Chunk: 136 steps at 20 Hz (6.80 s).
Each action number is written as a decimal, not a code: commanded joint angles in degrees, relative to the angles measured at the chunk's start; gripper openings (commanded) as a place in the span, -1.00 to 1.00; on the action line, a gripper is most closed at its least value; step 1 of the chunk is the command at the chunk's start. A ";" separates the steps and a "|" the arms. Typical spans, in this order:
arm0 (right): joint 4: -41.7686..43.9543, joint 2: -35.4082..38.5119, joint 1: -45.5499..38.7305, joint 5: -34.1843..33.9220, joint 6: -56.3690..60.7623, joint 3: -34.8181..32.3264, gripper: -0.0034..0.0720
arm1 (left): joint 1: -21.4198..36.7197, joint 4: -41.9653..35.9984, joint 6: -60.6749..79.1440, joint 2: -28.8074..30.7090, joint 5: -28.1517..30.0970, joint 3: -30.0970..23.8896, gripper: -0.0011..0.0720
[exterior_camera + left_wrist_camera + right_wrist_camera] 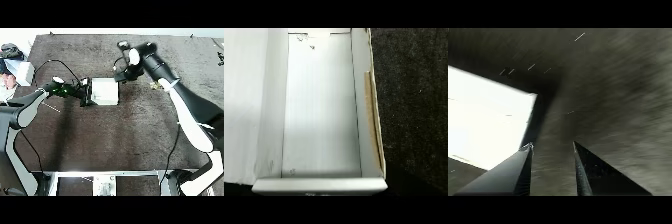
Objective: Fold the box and place the chain.
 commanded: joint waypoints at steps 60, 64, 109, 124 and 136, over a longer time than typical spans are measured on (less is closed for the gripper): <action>7.41 17.88 -25.07 -11.82 -18.08 -2.34 -0.88 | 0.07 0.00 0.00 0.04 0.02 0.00 -0.02; 7.43 29.03 -20.00 -17.05 -19.43 -2.34 -0.88 | 0.04 0.00 0.02 0.04 0.04 0.00 -0.02; 20.96 24.20 -14.05 -33.53 -8.02 -45.83 -0.02 | 0.04 0.00 0.02 0.04 0.04 0.00 -0.02; 32.13 5.53 -22.58 -54.47 -2.58 -45.33 -0.02 | 0.07 0.00 0.02 0.04 0.07 0.00 -0.02; 33.00 5.81 -22.45 -49.62 -1.40 -41.97 -0.88 | 0.04 0.00 0.02 0.04 0.04 0.00 -0.02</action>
